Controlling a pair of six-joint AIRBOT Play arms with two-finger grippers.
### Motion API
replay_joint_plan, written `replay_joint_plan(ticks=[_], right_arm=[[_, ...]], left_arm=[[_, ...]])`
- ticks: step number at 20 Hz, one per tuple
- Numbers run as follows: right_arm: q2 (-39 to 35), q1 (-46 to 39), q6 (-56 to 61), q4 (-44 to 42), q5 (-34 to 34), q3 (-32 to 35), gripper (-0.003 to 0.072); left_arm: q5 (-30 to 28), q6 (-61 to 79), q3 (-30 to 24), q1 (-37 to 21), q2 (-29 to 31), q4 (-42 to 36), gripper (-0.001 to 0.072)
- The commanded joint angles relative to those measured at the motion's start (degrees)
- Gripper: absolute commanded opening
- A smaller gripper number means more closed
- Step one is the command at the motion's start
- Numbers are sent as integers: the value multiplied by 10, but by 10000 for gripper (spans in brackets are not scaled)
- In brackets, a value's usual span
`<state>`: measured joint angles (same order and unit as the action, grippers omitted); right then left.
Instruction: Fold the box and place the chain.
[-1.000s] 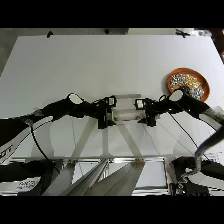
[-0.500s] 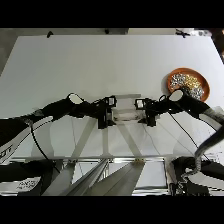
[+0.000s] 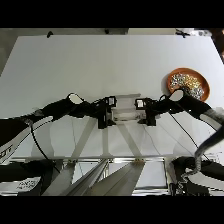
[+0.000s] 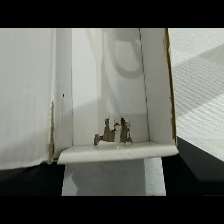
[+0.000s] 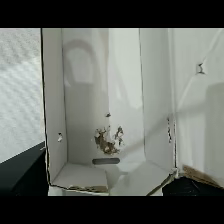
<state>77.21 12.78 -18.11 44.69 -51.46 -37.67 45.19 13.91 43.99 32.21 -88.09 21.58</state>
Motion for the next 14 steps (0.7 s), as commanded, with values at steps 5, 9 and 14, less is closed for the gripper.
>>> replay_joint_plan(ticks=[5,9,14], right_arm=[[-16,0,23,33,1,0,705],[-21,0,75,85,0,0,705],[-40,0,94,94,-1,0,706]], left_arm=[[0,0,0,0,0,0,366],[0,0,0,0,0,0,366],[0,0,0,0,0,0,366]])
